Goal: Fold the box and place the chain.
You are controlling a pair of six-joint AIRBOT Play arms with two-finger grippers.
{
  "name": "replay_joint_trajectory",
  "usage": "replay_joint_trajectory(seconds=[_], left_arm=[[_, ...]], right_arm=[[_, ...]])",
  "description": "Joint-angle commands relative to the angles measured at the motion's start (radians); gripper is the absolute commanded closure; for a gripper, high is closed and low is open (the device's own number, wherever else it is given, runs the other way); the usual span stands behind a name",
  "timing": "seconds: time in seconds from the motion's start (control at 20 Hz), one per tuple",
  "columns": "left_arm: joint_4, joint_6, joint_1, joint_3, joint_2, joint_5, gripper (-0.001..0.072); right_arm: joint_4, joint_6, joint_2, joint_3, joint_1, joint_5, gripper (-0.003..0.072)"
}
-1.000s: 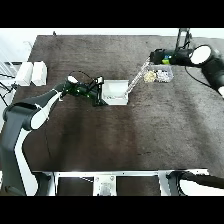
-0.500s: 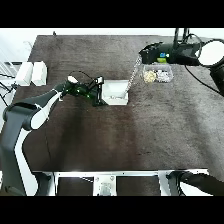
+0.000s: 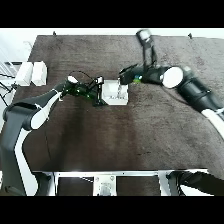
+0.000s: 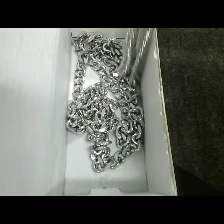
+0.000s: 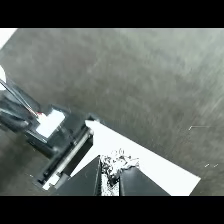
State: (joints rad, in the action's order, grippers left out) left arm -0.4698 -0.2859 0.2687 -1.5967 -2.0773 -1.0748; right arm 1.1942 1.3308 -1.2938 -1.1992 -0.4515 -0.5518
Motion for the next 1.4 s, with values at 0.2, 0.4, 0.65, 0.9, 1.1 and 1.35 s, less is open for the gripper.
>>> replay_joint_trajectory(seconds=[0.2, 0.4, 0.65, 0.9, 1.1, 1.35], left_arm=[[0.0, 0.0, 0.0, 0.0, 0.0, 0.0, 0.0239], [0.0, 0.0, 0.0, 0.0, 0.0, 0.0, 0.0238], [0.0, 0.0, 0.0, 0.0, 0.0, 0.0, 0.0239], [0.0, 0.0, 0.0, 0.0, 0.0, 0.0, 0.0239], [0.0, 0.0, 0.0, 0.0, 0.0, 0.0, 0.0238], [0.0, 0.0, 0.0, 0.0, 0.0, 0.0, 0.0238]], right_arm=[[-0.015, 0.0, -0.266, 0.143, -0.039, 0.3, 0.0675], [0.003, -0.005, -0.181, 0.142, -0.039, 0.263, 0.0178], [0.317, -0.079, 0.121, 0.142, 0.01, 0.267, 0.0187], [0.324, -0.088, 0.15, 0.106, 0.227, 0.291, 0.027], [0.095, -0.331, 0.035, 0.061, 0.281, 0.244, 0.0329], [-0.459, -0.869, -0.153, -0.06, 0.347, -0.056, 0.0329]])
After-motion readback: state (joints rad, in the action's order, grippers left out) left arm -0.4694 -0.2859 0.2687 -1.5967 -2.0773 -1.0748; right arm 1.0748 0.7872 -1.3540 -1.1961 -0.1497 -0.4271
